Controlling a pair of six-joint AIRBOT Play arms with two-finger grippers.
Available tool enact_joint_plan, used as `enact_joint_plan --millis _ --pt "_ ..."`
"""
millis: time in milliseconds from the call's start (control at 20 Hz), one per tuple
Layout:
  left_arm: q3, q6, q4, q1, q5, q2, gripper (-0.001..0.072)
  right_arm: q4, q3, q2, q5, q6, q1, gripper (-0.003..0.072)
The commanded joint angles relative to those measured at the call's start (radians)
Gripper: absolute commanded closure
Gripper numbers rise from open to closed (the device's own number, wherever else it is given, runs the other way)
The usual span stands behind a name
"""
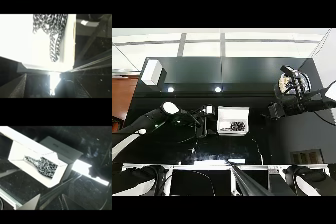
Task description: Fold the box and place the chain.
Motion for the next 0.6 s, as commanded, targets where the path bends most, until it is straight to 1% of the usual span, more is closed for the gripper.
enact_joint_plan --millis 0,100,250,550 --pt "0.026 0.04 -0.034 -0.005 0.008 -0.032 -0.0001 0.0 0.0 0.0 -0.001 0.003 0.0 0.0349" --pt "0.05 0.04 -0.035 -0.005 0.005 -0.056 -0.0001 0.0 0.0 0.0 -0.002 0.003 0.0 0.0349" --pt "0.08 0.04 -0.034 -0.008 -0.03 -0.095 -0.0001 0.0 0.0 0.0 -0.001 0.003 0.0 0.0349" --pt "0.082 0.042 -0.026 -0.032 -0.022 -0.098 -0.0001 -0.001 0.0 0.0 -0.009 0.002 0.0 0.0349"
